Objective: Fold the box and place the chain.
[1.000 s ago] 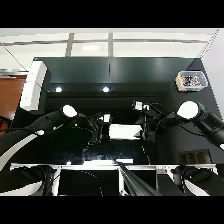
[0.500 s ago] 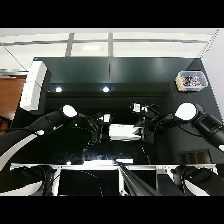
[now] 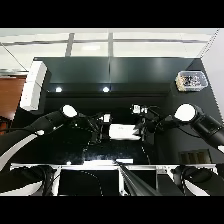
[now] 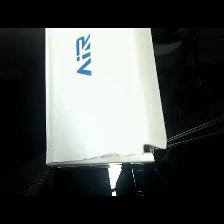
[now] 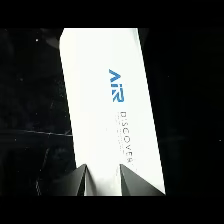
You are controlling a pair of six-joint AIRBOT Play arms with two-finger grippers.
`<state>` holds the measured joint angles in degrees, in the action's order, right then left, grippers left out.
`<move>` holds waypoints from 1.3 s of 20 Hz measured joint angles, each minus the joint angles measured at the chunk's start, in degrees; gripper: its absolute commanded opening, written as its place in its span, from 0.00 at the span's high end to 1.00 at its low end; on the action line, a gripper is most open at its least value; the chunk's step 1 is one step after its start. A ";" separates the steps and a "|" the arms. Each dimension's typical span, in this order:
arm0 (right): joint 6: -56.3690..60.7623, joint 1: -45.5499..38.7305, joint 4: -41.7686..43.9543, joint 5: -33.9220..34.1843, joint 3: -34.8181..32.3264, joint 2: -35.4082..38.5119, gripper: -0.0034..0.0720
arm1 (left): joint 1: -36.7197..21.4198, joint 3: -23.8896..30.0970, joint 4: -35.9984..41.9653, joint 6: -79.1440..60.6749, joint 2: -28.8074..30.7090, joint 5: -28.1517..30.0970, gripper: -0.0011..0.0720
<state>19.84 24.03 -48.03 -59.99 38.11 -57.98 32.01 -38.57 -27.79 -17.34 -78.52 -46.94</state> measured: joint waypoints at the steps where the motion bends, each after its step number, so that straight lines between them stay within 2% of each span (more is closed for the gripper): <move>1: 0.02 0.00 0.00 0.26 -0.13 0.00 0.63 | 0.00 -0.02 0.00 0.02 0.00 0.00 0.61; 11: 0.04 0.00 0.00 2.08 -0.35 0.00 0.63 | 0.00 -0.02 0.02 0.09 0.00 0.13 0.61; 12: 0.02 0.00 0.00 2.10 -0.35 0.00 0.56 | 0.00 -0.02 0.02 0.04 0.00 0.13 0.61; 13: 0.02 0.00 0.00 2.21 -0.35 0.02 0.39 | 0.00 -0.02 0.02 0.02 0.00 0.13 0.61; 14: 0.02 0.00 0.02 2.71 -0.33 0.02 0.34 | 0.00 -0.02 -0.02 -0.07 0.00 0.11 0.61; 18: 0.02 0.00 0.68 2.47 -0.33 0.07 0.34 | 0.00 -0.02 -0.02 -0.07 0.00 -0.04 0.61; 19: 0.02 0.00 0.72 2.45 -0.33 0.07 0.06 | 0.00 -0.02 -0.04 -0.07 0.00 -0.04 0.61; 20: 0.04 0.00 0.85 2.43 -0.33 0.07 0.03 | 0.00 -0.02 -0.04 -0.07 0.00 -0.04 0.61; 25: -0.09 0.07 1.03 2.27 -0.33 0.07 0.04 | 0.00 -0.02 -0.02 -0.07 0.00 -0.04 0.61; 26: -0.13 0.07 0.98 2.27 -0.33 0.07 0.18 | 0.00 -0.02 -0.02 -0.04 0.00 -0.04 0.61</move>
<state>19.70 24.10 -47.05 -57.71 37.78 -57.91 32.01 -38.59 -27.81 -17.39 -78.52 -46.98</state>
